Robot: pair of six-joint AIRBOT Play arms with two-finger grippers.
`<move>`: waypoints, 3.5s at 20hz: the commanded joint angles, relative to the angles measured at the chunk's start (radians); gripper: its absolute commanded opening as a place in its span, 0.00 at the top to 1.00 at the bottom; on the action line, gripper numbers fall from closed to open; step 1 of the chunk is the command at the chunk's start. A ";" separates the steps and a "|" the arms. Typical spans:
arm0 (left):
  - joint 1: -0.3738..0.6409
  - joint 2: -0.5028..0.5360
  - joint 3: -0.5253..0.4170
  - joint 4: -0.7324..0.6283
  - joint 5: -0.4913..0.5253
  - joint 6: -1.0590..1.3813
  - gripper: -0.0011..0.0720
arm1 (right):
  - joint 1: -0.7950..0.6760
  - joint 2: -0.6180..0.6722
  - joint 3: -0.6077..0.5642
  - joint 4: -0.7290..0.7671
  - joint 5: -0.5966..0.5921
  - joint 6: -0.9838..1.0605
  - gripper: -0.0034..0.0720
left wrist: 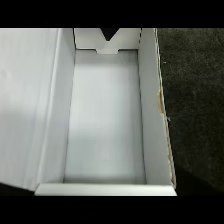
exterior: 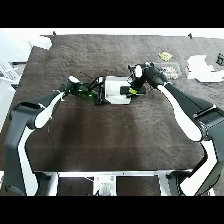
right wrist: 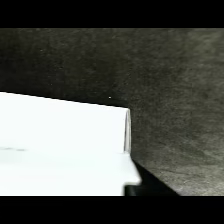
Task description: Fold the box and place the chain.
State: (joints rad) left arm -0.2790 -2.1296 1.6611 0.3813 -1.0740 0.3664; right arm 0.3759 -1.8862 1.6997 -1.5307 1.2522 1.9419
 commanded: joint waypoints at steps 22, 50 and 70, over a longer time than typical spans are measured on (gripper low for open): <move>0.000 0.000 0.000 0.000 0.000 0.000 0.51 | -0.105 0.127 0.124 0.001 0.061 -0.184 0.34; 0.000 0.000 0.000 0.000 0.000 0.000 0.51 | -0.496 -0.249 0.341 0.272 -0.293 -0.484 0.48; 0.000 0.000 0.000 0.000 0.000 0.000 0.51 | -0.489 -0.184 0.330 0.204 -0.311 -0.434 0.59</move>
State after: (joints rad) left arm -0.2798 -2.1296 1.6608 0.3813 -1.0748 0.3660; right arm -0.1143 -2.0556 2.0323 -1.3254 0.9295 1.5055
